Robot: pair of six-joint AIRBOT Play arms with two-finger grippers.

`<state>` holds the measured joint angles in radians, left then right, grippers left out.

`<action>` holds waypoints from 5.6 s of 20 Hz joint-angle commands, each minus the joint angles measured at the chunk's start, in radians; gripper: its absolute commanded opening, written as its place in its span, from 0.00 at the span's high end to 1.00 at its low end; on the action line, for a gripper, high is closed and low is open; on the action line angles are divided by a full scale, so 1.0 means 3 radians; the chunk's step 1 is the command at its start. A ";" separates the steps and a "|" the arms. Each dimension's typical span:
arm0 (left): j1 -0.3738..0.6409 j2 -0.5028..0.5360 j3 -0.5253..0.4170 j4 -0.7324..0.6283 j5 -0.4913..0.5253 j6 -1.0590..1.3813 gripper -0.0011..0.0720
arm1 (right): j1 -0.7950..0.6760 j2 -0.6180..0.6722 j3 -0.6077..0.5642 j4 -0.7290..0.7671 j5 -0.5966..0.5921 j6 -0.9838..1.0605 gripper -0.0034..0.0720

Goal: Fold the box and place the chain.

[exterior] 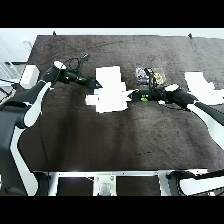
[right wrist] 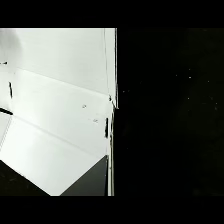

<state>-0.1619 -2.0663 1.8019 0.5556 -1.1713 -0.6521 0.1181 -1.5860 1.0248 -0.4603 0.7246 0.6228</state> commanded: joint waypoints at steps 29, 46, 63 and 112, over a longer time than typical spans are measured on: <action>-0.0125 0.0078 -0.0130 -0.0540 0.0017 0.2707 0.97 | -0.1025 0.0662 -0.0031 0.0050 0.0294 0.0078 0.41; -0.0318 0.0070 -0.0582 -0.0581 0.0165 0.3001 0.96 | -0.0999 0.0662 -0.0385 0.0364 0.0310 -0.0113 0.41; -0.0304 0.0070 -0.0676 -0.0604 0.0296 0.3164 0.96 | -0.0999 0.0662 -0.0388 0.0378 0.0385 -0.0362 0.42; -0.0304 0.0072 -0.0713 -0.0655 0.0327 0.3222 0.96 | 0.0234 0.0762 -0.1095 -0.0104 -0.0465 -0.3515 0.34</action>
<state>-0.2539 -2.0453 1.5883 0.3588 -1.0740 0.3145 0.1787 -1.3334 0.6891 -0.4866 0.6094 -0.4305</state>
